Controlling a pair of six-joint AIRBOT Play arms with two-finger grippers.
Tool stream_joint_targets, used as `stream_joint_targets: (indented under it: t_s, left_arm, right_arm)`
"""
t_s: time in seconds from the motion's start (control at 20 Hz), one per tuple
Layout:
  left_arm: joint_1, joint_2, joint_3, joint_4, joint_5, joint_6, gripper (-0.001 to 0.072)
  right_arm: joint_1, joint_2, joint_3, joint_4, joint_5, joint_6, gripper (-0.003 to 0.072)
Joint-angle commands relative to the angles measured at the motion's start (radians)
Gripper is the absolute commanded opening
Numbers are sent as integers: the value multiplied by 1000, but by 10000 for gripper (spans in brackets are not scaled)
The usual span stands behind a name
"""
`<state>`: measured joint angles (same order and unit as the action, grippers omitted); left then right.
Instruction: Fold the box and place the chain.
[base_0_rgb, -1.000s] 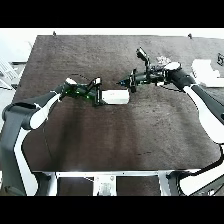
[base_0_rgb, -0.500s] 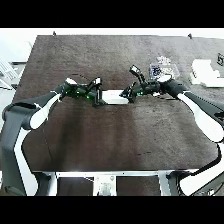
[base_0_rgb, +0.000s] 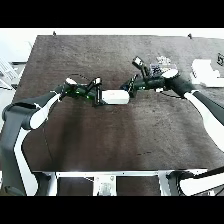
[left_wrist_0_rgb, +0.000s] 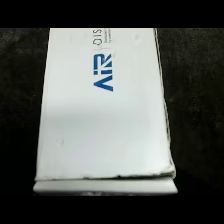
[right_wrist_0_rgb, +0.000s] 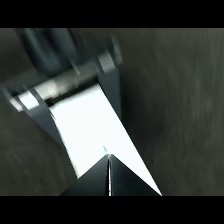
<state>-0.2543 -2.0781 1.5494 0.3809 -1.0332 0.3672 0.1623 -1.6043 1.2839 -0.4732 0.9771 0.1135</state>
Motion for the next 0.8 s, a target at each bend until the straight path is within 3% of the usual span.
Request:
stream_joint_targets:
  t_s: [0.0, 0.3, 0.5, 0.55, 0.75]
  left_arm:
    - [0, 1, 0, 0, 2, 0, 471]
    - [0, 1, 0, -24, 2, 0, 471]
    - [0, 1, 0, -52, 0, -3, 446]
    - [0, 6, 0, -70, -1, -31, 49]
    - [42, 92, 2, -50, 0, -214, 17]
  right_arm:
    - [-10, 139, -7, 43, 11, 54, 7]
    - [-60, 390, -241, 44, -56, 93, 7]
    - [-98, 478, -380, 47, -65, 126, 7]
    - [-104, 494, -404, 47, -65, 136, 7]
    - [-130, 554, -459, 47, -64, 181, 8]
